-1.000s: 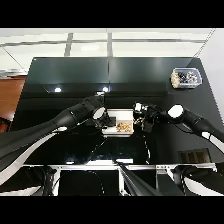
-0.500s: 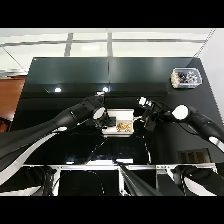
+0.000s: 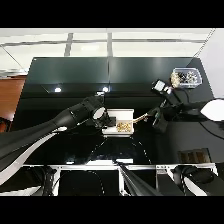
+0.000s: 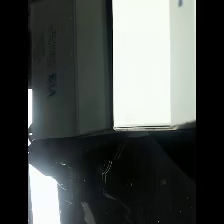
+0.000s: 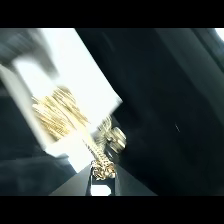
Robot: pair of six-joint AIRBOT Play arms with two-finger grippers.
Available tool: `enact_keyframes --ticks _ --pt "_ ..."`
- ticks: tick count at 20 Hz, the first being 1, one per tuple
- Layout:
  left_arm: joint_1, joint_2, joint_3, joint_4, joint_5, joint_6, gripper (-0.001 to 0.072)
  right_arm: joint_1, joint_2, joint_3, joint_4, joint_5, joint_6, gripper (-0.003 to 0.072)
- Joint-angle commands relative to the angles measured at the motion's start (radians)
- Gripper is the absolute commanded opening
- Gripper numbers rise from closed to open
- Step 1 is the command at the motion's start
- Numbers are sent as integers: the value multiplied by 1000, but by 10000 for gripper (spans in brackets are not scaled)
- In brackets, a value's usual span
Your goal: Fold the box and place the chain.
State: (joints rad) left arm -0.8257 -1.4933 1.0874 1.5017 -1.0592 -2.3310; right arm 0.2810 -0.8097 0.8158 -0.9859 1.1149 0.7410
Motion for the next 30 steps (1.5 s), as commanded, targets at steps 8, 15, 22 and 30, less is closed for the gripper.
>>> enact_keyframes --ticks 8,15,22,30 --pt "0 0 1 0 0 0 28 0 33 228 526 70 23 14" --pt "0 0 1 0 0 0 28 0 22 254 585 63 23 15" --pt "0 0 1 0 0 0 28 2 -43 182 494 60 79 14" --pt "0 0 1 0 0 0 28 3 -117 49 467 15 109 15"
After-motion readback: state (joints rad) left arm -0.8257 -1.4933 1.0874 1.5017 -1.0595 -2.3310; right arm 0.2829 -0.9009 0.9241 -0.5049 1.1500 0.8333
